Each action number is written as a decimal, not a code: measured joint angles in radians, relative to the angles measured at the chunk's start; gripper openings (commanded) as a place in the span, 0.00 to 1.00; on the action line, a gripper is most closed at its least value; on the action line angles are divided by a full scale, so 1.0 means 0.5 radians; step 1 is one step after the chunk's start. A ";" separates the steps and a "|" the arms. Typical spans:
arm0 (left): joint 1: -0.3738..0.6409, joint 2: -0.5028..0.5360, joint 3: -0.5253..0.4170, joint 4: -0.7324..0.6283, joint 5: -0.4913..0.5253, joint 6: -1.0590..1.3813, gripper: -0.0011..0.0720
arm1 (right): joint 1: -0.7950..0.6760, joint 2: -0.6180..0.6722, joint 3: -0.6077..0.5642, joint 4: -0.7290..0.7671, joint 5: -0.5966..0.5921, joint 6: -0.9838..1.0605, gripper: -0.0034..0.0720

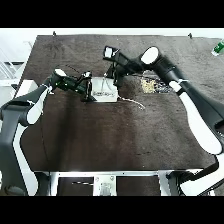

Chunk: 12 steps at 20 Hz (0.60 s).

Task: Fold the box and place the chain.

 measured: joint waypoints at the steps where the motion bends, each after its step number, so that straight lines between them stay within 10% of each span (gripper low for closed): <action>1: 0.000 0.000 0.000 0.000 0.000 0.000 0.71 | 0.005 -0.038 0.000 0.001 -0.001 0.002 0.63; 7: 0.000 0.000 0.000 0.000 -0.001 -0.001 0.71 | -0.080 -0.065 0.000 -0.113 0.158 0.140 0.70; 12: 0.000 0.000 0.000 0.001 0.000 -0.001 0.71 | -0.337 0.008 -0.008 -0.184 0.549 0.317 0.56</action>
